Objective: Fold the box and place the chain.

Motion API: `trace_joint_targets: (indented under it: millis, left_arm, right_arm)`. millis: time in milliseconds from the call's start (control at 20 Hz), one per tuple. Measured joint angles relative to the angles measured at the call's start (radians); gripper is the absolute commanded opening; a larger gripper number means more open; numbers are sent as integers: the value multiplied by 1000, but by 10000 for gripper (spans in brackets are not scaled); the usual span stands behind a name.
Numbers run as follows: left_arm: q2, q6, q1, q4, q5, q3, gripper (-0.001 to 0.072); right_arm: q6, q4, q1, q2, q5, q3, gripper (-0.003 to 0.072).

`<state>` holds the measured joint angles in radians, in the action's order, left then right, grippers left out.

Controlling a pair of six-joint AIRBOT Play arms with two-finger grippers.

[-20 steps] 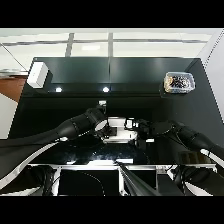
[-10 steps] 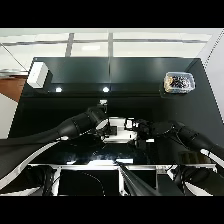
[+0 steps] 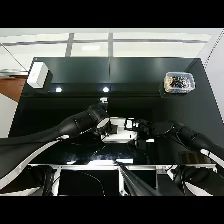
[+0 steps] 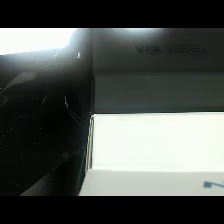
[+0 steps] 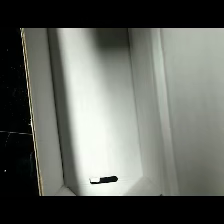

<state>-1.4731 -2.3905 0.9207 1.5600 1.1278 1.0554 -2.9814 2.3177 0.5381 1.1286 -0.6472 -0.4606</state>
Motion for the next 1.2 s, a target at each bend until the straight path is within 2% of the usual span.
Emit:
trace_joint_targets:
  millis: [450,500,550,600,850,900,1000,1050,1200]
  left_arm:
    - [-16,-2,2,-8,1,0,210]
    - [-16,-2,2,-9,1,0,136]
    - [-17,-2,2,-9,1,0,125]
    - [-18,-3,2,-9,2,0,24]
    - [-19,-2,2,-19,-6,1,32]
    - [-19,-2,2,-20,-6,1,84]
    - [-20,2,2,-24,-17,1,381]
    - [-19,2,2,-31,-17,2,430]
    - [-19,0,-6,-27,-17,3,416]
  right_arm:
    - [0,0,0,0,0,0,542]
    - [0,0,0,0,0,0,542]
    - [0,0,0,0,0,0,542]
    - [0,0,0,0,0,0,542]
    - [0,0,0,0,0,0,542]
    - [0,0,0,0,0,0,542]
    - [0,0,0,0,0,0,542]
    - [0,0,0,0,0,0,542]
    - [0,0,0,0,0,0,542]
